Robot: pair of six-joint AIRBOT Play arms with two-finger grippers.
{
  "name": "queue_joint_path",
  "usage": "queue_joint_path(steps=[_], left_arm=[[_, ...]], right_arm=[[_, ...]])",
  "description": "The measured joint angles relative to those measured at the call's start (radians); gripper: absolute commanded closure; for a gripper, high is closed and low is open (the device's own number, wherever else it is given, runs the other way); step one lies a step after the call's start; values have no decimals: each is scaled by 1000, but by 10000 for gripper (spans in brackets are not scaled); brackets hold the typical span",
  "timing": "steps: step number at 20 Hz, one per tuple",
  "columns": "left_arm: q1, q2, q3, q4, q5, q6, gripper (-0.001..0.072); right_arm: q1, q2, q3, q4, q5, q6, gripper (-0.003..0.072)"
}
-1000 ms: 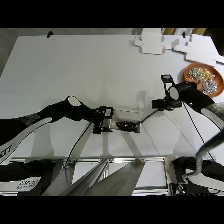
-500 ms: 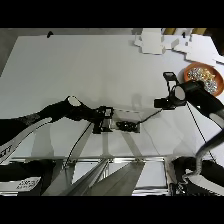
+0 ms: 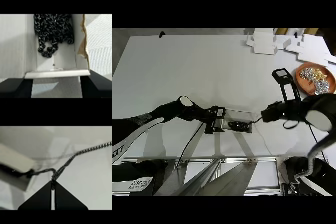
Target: Fold the box and place the chain.
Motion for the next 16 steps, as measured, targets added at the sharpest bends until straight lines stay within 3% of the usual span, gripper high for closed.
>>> queue_joint_path(steps=[6,16], left_arm=[[0,0,0,0,0,0,595],[0,0,0,0,0,0,595]], right_arm=[[150,99,0,120,-87,16,669],[282,130,0,198,-430,-34,669]])
